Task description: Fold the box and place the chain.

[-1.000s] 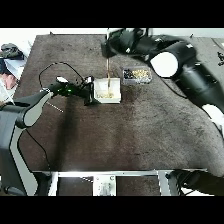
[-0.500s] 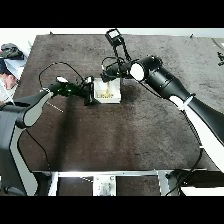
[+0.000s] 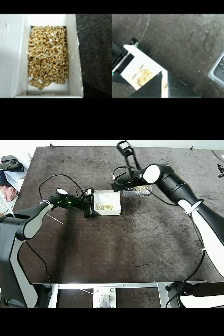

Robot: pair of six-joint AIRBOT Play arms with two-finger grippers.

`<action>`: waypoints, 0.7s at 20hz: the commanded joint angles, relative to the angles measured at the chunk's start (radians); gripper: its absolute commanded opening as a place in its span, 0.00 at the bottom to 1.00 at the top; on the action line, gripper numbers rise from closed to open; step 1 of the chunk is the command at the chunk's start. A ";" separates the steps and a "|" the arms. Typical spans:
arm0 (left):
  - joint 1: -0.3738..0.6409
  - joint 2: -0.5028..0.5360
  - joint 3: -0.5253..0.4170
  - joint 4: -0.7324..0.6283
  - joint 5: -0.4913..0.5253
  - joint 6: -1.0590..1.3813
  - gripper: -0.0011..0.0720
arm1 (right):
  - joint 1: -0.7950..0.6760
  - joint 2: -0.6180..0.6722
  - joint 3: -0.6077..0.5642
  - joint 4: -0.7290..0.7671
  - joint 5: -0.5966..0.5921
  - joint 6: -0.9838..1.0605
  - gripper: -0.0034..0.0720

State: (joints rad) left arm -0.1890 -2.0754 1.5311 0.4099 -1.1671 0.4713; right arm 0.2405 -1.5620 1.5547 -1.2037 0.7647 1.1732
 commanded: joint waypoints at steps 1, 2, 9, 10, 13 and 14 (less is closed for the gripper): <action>0.000 0.000 0.000 0.000 0.000 0.000 0.49 | -0.132 -0.021 0.006 0.338 0.028 -0.314 0.24; 0.000 0.000 0.000 0.000 0.000 0.000 0.49 | -0.174 -0.049 0.027 0.415 0.087 -0.381 0.24; 0.000 0.000 0.000 0.000 0.000 0.000 0.49 | -0.249 -0.261 0.200 0.521 0.294 -0.591 0.24; 0.000 0.000 0.000 0.000 0.000 0.000 0.49 | -0.248 -0.276 0.200 0.528 0.319 -0.626 0.24; 0.000 0.000 0.000 0.000 0.000 0.000 0.49 | -0.247 -0.303 0.200 0.555 0.422 -0.725 0.24; 0.000 0.000 0.000 0.000 0.000 0.000 0.49 | -0.243 -0.306 0.200 0.553 0.450 -0.738 0.24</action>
